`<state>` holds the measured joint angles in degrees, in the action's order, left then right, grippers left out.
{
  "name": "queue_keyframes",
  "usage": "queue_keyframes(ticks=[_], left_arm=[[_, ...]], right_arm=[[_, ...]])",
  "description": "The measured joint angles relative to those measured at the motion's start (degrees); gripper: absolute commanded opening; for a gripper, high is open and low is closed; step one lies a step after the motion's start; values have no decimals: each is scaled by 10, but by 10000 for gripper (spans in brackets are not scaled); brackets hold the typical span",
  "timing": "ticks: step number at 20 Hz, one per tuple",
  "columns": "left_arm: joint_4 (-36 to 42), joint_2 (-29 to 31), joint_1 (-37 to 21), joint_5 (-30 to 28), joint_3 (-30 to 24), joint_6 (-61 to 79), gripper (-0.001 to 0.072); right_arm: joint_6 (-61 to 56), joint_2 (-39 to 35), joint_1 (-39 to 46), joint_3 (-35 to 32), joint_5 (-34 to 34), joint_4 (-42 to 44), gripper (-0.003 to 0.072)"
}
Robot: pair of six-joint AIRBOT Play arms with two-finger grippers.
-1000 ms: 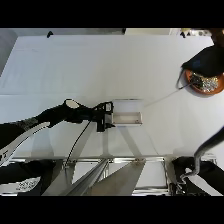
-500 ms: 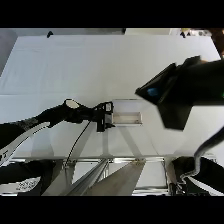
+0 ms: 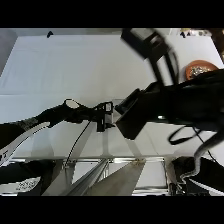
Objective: Fold the box and place the chain.
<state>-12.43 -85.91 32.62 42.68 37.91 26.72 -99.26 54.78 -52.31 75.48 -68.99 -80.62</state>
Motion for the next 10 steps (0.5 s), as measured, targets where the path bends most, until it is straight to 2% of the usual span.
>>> queue_keyframes(ticks=[7,10], left_arm=[[0,0,0,0,0,0,209],[0,0,0,0,0,0,209]], right_arm=[[-49,0,19,-90,64,-63,17],[-51,4,49,-125,85,-52,17]])
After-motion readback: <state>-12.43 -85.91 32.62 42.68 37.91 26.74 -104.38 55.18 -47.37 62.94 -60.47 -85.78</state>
